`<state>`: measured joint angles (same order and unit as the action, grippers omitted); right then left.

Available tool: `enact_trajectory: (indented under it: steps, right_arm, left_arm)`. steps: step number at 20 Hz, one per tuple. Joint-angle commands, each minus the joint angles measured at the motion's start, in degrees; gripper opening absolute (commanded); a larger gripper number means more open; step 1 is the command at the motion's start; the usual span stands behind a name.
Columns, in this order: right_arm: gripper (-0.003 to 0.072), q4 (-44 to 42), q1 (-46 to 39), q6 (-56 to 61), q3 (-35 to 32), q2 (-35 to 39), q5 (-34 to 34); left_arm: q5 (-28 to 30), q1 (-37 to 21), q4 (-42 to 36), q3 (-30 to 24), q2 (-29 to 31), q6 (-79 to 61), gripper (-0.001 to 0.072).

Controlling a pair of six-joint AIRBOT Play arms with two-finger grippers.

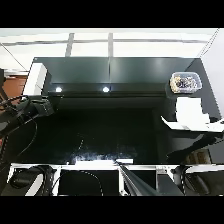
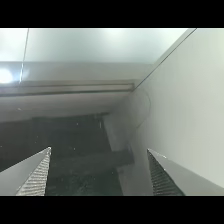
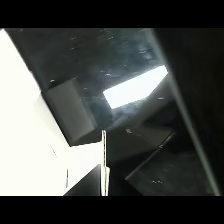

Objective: Fold the box and place the chain.

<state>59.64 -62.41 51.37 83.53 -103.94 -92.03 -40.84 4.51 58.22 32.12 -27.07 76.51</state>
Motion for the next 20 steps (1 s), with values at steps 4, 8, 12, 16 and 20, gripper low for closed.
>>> enact_trajectory:
  steps: [4, 8, 12, 16, 20]
  right_arm:
    - [0.0008, -11.4, 4.8, -0.4, -11.9, 4.0, -1.7]
    - [0.0009, -16.6, 14.6, -0.4, -21.4, 9.0, -0.1]
    - [0.0009, -23.3, 23.8, 0.1, -28.9, 19.9, 8.0]
    - [0.0009, -34.5, 30.4, -0.4, -39.4, 34.2, 20.8]
    - [0.0009, -44.6, 40.5, -4.5, -54.6, 48.2, 33.5]
  left_arm:
    - [-3.3, 0.0, -0.1, 0.0, -1.2, -0.3, 0.0709]
    - [-5.4, 0.0, -0.2, 0.0, -2.9, -0.3, 0.0709]
    - [-5.8, 0.0, -1.4, 0.0, -5.2, -0.2, 0.0709]
    - [-6.2, 1.9, -5.7, 0.0, -10.0, -0.3, 0.0709]
    - [-1.9, 8.5, -6.5, 0.0, -15.8, -0.3, 0.0709]
